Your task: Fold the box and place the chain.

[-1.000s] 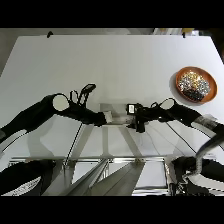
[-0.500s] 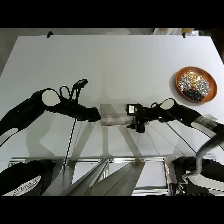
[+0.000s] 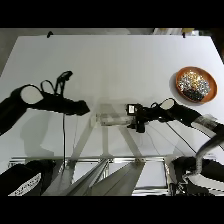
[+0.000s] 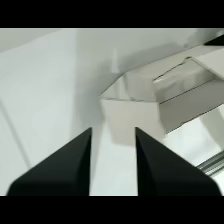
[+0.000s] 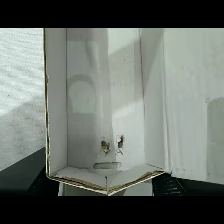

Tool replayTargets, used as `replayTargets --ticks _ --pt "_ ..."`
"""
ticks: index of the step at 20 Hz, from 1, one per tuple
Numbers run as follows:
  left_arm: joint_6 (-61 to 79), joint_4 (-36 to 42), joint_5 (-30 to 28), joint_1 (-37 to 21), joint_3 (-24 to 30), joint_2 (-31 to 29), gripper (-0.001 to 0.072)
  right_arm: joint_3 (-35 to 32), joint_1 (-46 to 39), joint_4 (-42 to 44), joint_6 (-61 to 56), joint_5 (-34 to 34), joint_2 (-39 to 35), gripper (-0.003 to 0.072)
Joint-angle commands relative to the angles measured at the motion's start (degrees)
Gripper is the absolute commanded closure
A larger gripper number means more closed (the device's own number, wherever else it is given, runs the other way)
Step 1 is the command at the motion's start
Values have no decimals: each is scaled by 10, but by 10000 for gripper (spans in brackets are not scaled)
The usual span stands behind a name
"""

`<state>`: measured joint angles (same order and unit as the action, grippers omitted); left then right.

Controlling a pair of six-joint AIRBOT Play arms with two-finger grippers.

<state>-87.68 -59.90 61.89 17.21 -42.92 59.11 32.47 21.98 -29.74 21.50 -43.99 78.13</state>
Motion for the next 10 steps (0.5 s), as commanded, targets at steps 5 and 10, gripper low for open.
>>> replayTargets --ticks 5,10 --pt "24 18 -18 2 47 73 505 0 0 0 0 0 0 284" --pt "52 74 -67 64 47 142 505 0 0 0 0 0 0 284"
